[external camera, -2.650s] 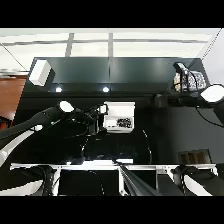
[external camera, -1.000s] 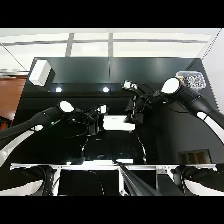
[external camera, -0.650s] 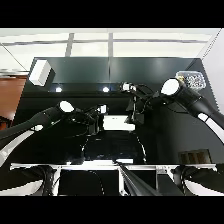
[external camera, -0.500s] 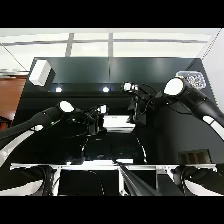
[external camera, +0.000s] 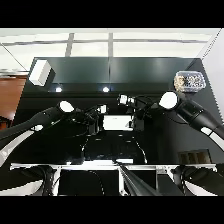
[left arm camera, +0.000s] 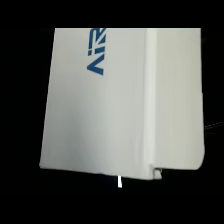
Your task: Fold the box and place the chain.
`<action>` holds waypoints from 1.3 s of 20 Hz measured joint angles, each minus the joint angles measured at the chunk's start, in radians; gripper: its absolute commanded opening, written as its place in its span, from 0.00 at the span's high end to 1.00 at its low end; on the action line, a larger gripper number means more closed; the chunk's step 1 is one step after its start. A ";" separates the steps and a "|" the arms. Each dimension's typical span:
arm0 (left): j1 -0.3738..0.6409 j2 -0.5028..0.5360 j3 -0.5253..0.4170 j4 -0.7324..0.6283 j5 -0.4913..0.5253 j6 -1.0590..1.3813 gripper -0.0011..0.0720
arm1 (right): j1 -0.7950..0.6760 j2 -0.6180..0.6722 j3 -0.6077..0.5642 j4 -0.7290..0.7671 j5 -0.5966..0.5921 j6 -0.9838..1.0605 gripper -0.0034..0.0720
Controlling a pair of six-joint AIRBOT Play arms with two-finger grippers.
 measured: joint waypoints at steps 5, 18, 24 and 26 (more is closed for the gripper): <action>0.000 0.000 0.000 0.000 0.001 -0.001 0.45 | 0.019 0.006 -0.008 -0.001 -0.031 -0.017 0.48; 0.000 0.000 0.000 0.000 0.001 0.000 0.45 | 0.023 0.021 -0.008 0.007 -0.006 0.085 0.61; 0.000 0.000 0.000 0.000 0.000 0.000 0.45 | 0.023 0.021 -0.010 0.008 -0.020 0.097 0.67; 0.000 0.000 0.000 0.000 0.000 0.000 0.45 | 0.023 0.021 -0.018 0.009 -0.022 0.103 0.66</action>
